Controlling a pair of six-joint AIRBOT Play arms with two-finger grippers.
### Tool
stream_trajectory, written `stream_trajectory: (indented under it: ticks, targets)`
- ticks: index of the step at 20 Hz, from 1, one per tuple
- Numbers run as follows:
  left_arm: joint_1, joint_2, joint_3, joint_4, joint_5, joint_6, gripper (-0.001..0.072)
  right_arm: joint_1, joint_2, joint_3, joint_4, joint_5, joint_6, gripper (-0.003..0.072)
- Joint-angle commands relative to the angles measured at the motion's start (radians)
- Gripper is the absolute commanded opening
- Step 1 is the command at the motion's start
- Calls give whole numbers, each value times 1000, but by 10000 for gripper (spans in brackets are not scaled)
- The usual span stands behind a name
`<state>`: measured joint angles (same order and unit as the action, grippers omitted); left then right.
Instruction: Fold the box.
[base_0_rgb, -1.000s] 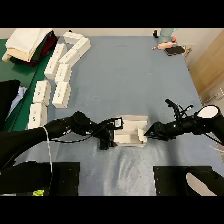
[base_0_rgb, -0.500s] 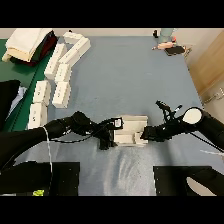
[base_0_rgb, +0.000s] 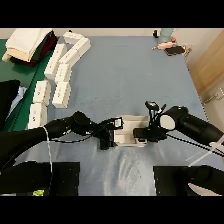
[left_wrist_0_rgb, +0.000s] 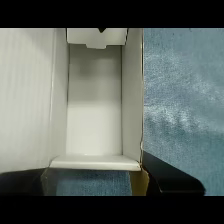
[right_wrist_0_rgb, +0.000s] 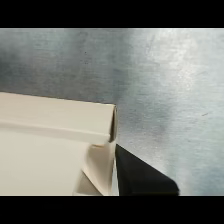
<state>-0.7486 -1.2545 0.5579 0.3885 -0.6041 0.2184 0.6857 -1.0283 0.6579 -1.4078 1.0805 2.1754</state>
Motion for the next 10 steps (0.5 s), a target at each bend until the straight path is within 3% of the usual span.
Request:
stream_trajectory:
  ticks: [1,3,6,7,8,10]
  targets:
    - [1,0,0,0,0,0,529,80,-95,81,-99,38,174,340]
    - [1,0,0,0,0,0,529,97,-140,117,-132,69,223,332]
    - [1,0,0,0,0,0,529,106,-173,130,-184,127,271,244]
    - [1,0,0,0,0,0,529,106,-176,130,-198,148,270,114]
    - [1,0,0,0,0,0,529,106,-177,130,-215,166,270,39]
    - [1,0,0,0,0,0,529,106,-177,130,-243,179,271,3]
